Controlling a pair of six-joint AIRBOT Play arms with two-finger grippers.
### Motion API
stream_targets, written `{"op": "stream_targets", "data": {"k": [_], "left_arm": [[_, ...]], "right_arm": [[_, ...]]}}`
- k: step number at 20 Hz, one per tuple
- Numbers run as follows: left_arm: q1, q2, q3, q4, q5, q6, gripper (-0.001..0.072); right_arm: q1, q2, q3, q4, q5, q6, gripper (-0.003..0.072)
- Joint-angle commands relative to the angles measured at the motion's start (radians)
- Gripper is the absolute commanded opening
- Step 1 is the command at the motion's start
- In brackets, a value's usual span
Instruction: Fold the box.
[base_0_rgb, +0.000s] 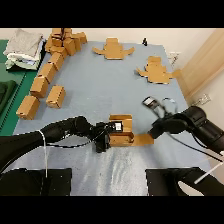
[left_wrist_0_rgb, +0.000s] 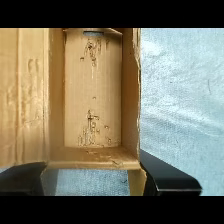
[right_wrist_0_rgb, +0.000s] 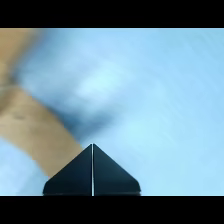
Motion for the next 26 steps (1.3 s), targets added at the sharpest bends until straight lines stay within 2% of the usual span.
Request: {"op": "stream_targets", "data": {"k": [1,3,5,7,11,16,18,21,22,23,26], "left_arm": [[0.0,0.0,0.0,0.0,0.0,-0.001,0.0464],[0.0,0.0,0.0,0.0,0.0,0.0,0.0464],[0.0,0.0,0.0,0.0,0.0,0.0,0.0465],[0.0,0.0,0.001,0.0,0.0,-0.001,0.0465],[0.0,0.0,0.001,0.0,0.0,-0.001,0.0464],[0.0,0.0,0.0,0.0,0.0,-0.001,0.0465],[0.0,0.0,0.0,0.0,0.0,0.0,0.0464],[0.0,0.0,0.0,0.0,0.0,-0.001,0.0464],[0.0,0.0,0.0,0.0,0.0,-0.001,0.0464],[0.0,0.0,0.0,0.0,0.0,0.0,0.0465],[0.0,0.0,0.0,0.0,0.0,-0.001,0.0465]], "right_arm": [[-0.145,-0.022,-0.009,-0.081,-0.083,0.4,0.0003],[-0.203,-0.09,-0.046,0.183,-0.033,0.301,0.0003],[-0.191,-0.158,-0.065,0.406,-0.002,0.164,0.0004],[-0.153,-0.187,-0.065,0.546,0.025,0.097,0.0004],[-0.069,-0.188,-0.065,0.568,0.061,0.093,0.0004],[-0.064,-0.167,-0.037,0.586,0.055,0.094,0.0005],[-0.064,-0.141,-0.012,0.588,0.048,0.098,0.0184],[-0.064,-0.101,0.019,0.587,0.035,0.133,0.0193],[-0.064,-0.091,0.026,0.589,0.035,0.148,0.0338],[-0.064,-0.087,0.028,0.595,0.036,0.16,0.0394],[-0.045,-0.105,0.026,0.622,0.032,0.166,0.0394]]}}
